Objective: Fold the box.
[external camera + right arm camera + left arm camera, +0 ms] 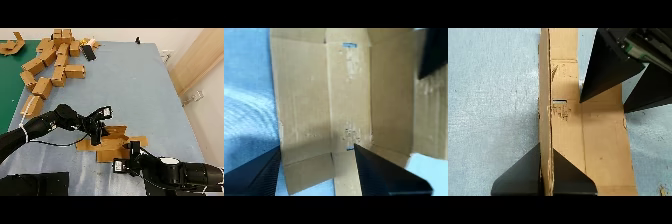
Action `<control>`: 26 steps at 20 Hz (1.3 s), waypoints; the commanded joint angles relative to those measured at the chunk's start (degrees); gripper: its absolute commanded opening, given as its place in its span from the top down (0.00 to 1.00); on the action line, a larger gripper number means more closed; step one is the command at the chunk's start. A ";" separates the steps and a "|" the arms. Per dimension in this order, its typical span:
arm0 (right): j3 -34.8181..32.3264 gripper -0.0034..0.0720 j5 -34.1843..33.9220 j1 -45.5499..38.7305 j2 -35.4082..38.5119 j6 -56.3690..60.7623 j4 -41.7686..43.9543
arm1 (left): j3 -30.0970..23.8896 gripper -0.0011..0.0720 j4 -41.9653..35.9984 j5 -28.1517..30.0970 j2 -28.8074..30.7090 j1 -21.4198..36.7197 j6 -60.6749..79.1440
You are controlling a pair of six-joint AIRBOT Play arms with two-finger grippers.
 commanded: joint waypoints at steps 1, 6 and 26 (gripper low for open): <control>0.04 0.00 0.22 -0.02 -0.04 2.73 -2.51 | -0.02 0.97 0.00 0.02 -0.04 0.00 0.00; 0.87 0.00 0.39 -0.02 0.04 7.06 -4.79 | -0.02 0.97 0.00 0.02 -0.02 0.00 0.00; 2.62 0.00 5.46 -35.28 5.22 -49.96 50.29 | -0.02 0.97 0.00 0.02 -0.04 0.00 0.00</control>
